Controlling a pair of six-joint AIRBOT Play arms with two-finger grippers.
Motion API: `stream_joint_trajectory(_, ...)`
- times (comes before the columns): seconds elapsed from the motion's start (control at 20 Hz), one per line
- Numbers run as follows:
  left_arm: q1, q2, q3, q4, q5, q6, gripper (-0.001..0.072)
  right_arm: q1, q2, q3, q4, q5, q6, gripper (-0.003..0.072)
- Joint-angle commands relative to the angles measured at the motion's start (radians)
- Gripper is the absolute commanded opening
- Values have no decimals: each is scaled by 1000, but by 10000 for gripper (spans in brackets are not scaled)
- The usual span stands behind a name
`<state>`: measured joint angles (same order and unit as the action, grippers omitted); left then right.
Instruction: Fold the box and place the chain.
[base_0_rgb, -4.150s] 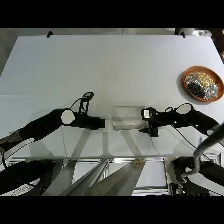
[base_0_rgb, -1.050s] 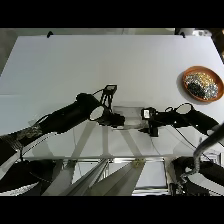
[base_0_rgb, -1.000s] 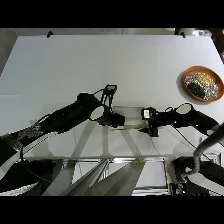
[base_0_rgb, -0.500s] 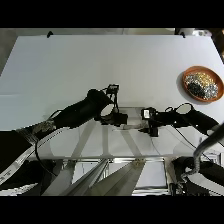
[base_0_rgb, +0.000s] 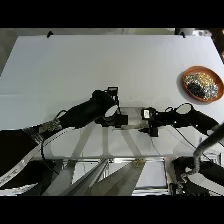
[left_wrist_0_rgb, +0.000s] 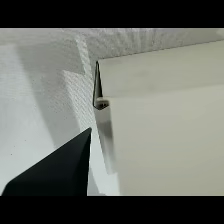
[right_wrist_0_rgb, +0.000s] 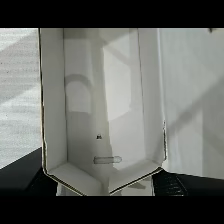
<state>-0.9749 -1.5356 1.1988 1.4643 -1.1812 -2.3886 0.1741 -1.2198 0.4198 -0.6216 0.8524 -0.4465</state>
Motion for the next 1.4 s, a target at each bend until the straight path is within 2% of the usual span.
stream_joint_trajectory(0.0, -25, -14, 1, 51, 13, -21, 334, 0, 0, 1, 0, 0, 0, 408)
stream_joint_trajectory(0.2, -31, -40, 1, 63, 32, -21, 334, 0, 0, 1, 0, 0, 0, 408)
stream_joint_trajectory(0.45, -31, -76, 0, 77, 115, -48, 331, 0, 0, 1, 0, 0, 0, 408)
stream_joint_trajectory(0.55, -32, -90, 0, 62, 98, -47, 328, 0, 0, 1, 0, 0, 0, 408)
stream_joint_trajectory(0.6, -35, -92, 0, 63, 76, -48, 293, 0, 0, 1, 0, 0, 0, 408)
stream_joint_trajectory(0.7, -36, -91, 0, 63, 29, -47, -1, 0, 0, 1, 0, 0, 0, 408)
stream_joint_trajectory(1.0, -37, -95, 0, 58, 6, -47, 18, 0, 0, 1, 0, 0, 0, 408)
stream_joint_trajectory(1.05, -37, -95, 0, 57, 5, -48, 93, 0, 0, 1, 0, 0, 0, 408)
stream_joint_trajectory(1.1, -37, -95, 0, 55, 3, -48, 217, 0, 0, 1, 0, 0, 0, 408)
stream_joint_trajectory(1.15, -37, -95, 0, 55, 3, -48, 298, 0, 0, 1, 0, 0, 0, 408)
stream_joint_trajectory(1.3, -37, -95, 0, 55, 3, -49, 284, 0, 0, 1, 0, 0, 0, 408)
stream_joint_trajectory(1.35, -37, -95, 0, 56, 3, -57, 259, 0, 0, 1, 0, 0, 0, 408)
